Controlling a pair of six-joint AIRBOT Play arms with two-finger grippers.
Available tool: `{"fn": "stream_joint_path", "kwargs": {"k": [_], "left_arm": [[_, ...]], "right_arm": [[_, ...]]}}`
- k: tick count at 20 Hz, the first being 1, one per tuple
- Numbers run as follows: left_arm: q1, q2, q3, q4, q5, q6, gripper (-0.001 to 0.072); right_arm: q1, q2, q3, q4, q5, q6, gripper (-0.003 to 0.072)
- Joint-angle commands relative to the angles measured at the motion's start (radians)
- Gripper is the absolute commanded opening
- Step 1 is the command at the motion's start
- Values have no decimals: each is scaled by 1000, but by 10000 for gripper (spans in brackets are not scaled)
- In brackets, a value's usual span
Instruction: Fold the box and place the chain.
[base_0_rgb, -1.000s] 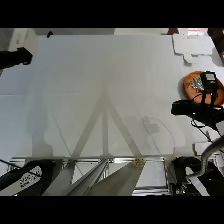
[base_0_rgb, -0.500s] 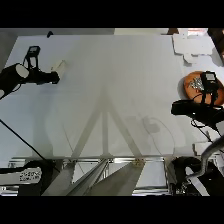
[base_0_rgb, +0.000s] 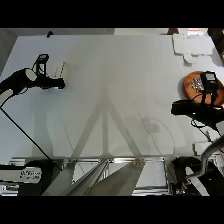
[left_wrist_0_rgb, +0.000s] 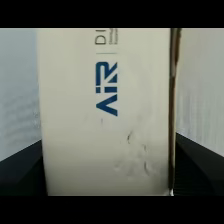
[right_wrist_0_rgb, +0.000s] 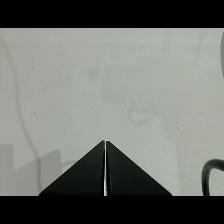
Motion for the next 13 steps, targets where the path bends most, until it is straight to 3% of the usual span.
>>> {"fn": "stream_joint_path", "kwargs": {"k": [1, 5, 10, 13], "left_arm": [[0, 45, 0, 1, 0, 1, 699], [0, 129, 0, 1, -49, 12, 699], [0, 233, 0, 0, -180, 50, 699], [-1, 311, 0, 0, -185, 51, 698]], "right_arm": [[-1, 0, 0, 0, 0, 0, 8], [-1, 0, 0, 0, 0, 0, 8], [-1, 0, 0, 0, 0, 0, 8], [-1, 0, 0, 0, 0, 0, 8]]}}
